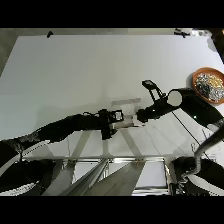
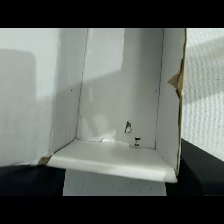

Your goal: Fold the box and place the chain.

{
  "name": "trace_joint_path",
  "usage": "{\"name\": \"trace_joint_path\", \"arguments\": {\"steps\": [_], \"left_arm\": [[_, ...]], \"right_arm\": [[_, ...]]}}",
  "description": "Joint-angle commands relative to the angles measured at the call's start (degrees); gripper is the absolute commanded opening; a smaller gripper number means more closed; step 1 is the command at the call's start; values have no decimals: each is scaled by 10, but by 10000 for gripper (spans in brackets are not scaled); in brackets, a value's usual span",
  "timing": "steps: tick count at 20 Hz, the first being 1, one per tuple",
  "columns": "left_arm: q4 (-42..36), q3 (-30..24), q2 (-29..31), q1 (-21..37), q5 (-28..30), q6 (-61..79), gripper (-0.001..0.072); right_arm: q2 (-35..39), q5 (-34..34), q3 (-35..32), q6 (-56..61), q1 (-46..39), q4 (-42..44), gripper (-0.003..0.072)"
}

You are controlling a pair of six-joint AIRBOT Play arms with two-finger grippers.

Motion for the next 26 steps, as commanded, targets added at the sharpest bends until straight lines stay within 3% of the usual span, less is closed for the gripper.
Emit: {"name": "trace_joint_path", "arguments": {"steps": [1,7,13,22,26], "left_arm": [[0,0,0,0,0,0,257],[0,0,0,0,0,0,257],[0,0,0,0,0,0,257],[0,0,0,0,0,0,257],[0,0,0,0,0,0,257]], "right_arm": [[-5,-3,2,79,19,-66,407],[-28,-50,2,119,65,-65,414],[-28,-54,2,163,73,-64,409],[-56,-65,2,328,136,-179,404],[-56,-62,2,337,140,-195,286]]}}
